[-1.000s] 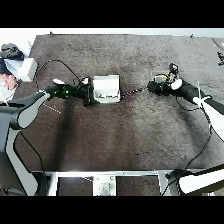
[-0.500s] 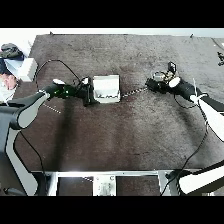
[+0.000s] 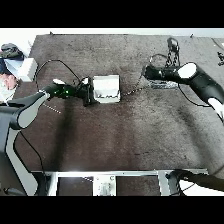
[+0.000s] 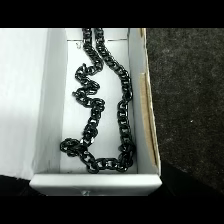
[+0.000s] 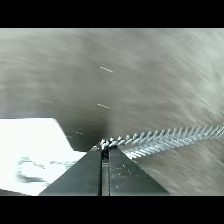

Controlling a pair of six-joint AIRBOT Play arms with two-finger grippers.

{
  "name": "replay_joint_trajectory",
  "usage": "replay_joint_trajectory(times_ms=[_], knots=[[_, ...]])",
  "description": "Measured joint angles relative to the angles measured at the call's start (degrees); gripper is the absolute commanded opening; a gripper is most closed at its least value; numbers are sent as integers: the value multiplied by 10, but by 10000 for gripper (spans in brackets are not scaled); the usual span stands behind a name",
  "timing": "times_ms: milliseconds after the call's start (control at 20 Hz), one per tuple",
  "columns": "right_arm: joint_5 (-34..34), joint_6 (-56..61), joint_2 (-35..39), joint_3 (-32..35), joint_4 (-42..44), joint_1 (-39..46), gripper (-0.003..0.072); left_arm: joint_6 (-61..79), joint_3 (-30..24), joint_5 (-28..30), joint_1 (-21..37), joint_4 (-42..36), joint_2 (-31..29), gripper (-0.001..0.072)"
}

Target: Fold the box and place the chain.

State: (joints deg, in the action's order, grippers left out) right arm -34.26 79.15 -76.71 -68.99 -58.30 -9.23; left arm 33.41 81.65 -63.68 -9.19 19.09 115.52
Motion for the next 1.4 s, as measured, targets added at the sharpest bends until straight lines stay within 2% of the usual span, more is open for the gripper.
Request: replay_joint_trajectory(times_ms=[150,350,550,700,950,1000,1050,1100,1400], knots=[[42,-6,56,0,0,-50,12,0,0,0,0,0,0,418],[117,-10,89,-1,2,-122,12,0,0,0,0,0,0,417],[175,-11,86,-1,3,-179,12,0,0,0,0,0,0,417],[194,-11,61,-1,5,-208,12,0,0,0,0,0,0,417],[169,-10,-10,-1,18,-228,14,0,0,0,0,0,0,417],[163,-10,-25,-1,21,-229,64,0,0,0,0,0,0,417],[156,-10,-37,0,22,-230,241,0,0,0,0,0,0,417],[148,-10,-47,-1,21,-228,262,0,0,0,0,0,0,417],[54,-10,-47,0,-23,-136,263,0,0,0,0,0,0,417]])
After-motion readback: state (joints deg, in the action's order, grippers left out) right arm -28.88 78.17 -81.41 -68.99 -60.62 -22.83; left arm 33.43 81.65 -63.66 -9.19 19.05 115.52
